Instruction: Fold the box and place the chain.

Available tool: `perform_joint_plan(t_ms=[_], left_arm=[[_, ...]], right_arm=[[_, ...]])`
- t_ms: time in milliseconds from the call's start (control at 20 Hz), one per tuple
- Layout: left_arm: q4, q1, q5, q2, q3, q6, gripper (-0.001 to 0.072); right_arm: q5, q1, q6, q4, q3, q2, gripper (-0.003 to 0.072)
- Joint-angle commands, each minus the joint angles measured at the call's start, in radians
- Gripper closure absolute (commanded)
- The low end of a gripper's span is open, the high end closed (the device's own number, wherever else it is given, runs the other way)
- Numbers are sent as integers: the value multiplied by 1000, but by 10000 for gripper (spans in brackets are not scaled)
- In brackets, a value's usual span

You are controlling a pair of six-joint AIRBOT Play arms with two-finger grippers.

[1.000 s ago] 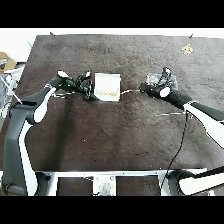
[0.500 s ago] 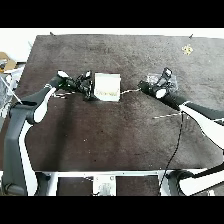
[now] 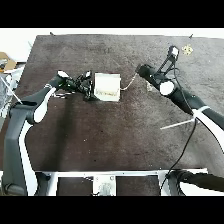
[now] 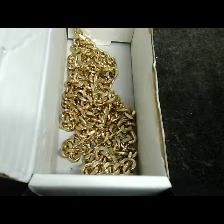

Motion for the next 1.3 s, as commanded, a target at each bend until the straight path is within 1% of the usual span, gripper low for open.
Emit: perform_joint_plan(t_ms=[0, 150, 400, 550, 650, 750, 950, 1050, 1150, 1250], left_arm=[[0, 1, 0, 0, 1, 0, 294], [0, 1, 0, 0, 1, 0, 294], [0, 1, 0, 0, 1, 0, 294], [0, 1, 0, 0, 1, 0, 294], [0, 1, 0, 0, 1, 0, 294], [0, 1, 0, 0, 1, 0, 294], [0, 1, 0, 0, 1, 0, 294], [0, 1, 0, 0, 1, 0, 294], [0, 1, 0, 0, 1, 0, 294], [0, 1, 0, 0, 1, 0, 294]], right_arm=[[-60, 58, 0, -63, 0, 117, 684], [-145, 108, 0, -88, 24, 155, 685], [-186, 211, 0, -202, 164, 151, 685], [-193, 246, 0, -229, 232, 113, 685], [-188, 264, 1, -227, 253, 70, 685], [-136, 275, 2, -212, 252, 30, 685], [66, 307, 2, -189, 241, -70, 685], [111, 322, 10, -185, 217, -122, 685], [118, 326, 48, -179, 181, -163, 684], [152, 315, 50, -179, 145, -173, 683]])
